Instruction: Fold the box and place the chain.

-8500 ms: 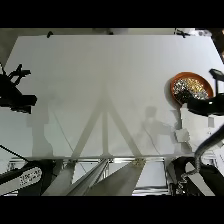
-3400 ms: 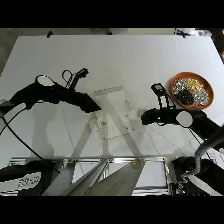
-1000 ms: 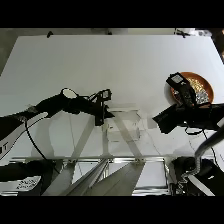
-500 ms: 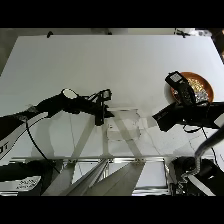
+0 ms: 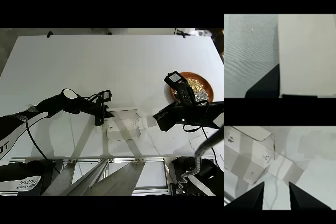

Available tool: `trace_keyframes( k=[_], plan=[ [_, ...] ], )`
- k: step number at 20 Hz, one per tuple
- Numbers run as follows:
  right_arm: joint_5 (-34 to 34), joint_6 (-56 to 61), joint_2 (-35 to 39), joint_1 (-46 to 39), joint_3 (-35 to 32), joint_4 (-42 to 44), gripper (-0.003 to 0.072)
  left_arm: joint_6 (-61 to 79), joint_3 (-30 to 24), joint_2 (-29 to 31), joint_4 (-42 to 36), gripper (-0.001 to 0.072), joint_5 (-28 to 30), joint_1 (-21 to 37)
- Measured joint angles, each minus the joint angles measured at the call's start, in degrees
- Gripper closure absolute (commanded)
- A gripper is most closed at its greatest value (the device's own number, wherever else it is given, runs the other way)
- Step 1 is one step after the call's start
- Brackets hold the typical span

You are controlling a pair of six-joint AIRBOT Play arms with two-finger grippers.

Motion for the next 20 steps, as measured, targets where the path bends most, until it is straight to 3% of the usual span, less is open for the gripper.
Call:
trace_keyframes(
  k=[6, 10, 11, 12, 13, 17, 20],
  plan=[
    [0.17, -0.35, 0.00, 0.00, 0.00, -0.04, 0.0340, 0.00, 0.00, -0.09, 0.72, 0.0697, 0.02, 0.00],
    [2.80, -7.96, -0.02, 0.00, 0.00, 0.48, 0.0343, -0.02, 0.00, -0.09, 0.94, 0.0698, 0.00, 0.00],
    [3.93, -11.39, -0.02, 0.00, 0.00, 0.70, 0.0440, -0.02, 0.00, -0.09, 1.01, 0.0698, -0.02, 0.00],
    [5.03, -15.08, -0.02, 0.00, 0.00, 1.11, 0.0640, -0.02, 0.00, -0.09, 1.05, 0.0698, -0.04, 0.00],
    [6.38, -19.58, -0.02, 0.00, 0.00, 2.19, 0.0675, -0.02, 0.00, -0.09, 1.07, 0.0698, -0.07, 0.00],
    [9.51, -34.95, -0.02, 1.22, -0.83, 5.99, 0.0680, -0.02, 0.00, -0.09, 1.11, 0.0698, -0.15, 0.00],
    [3.91, -38.97, -0.02, 6.58, -5.46, 5.99, 0.0678, -0.04, 0.00, -0.09, 1.14, 0.0698, -0.17, 0.00]
  ],
)
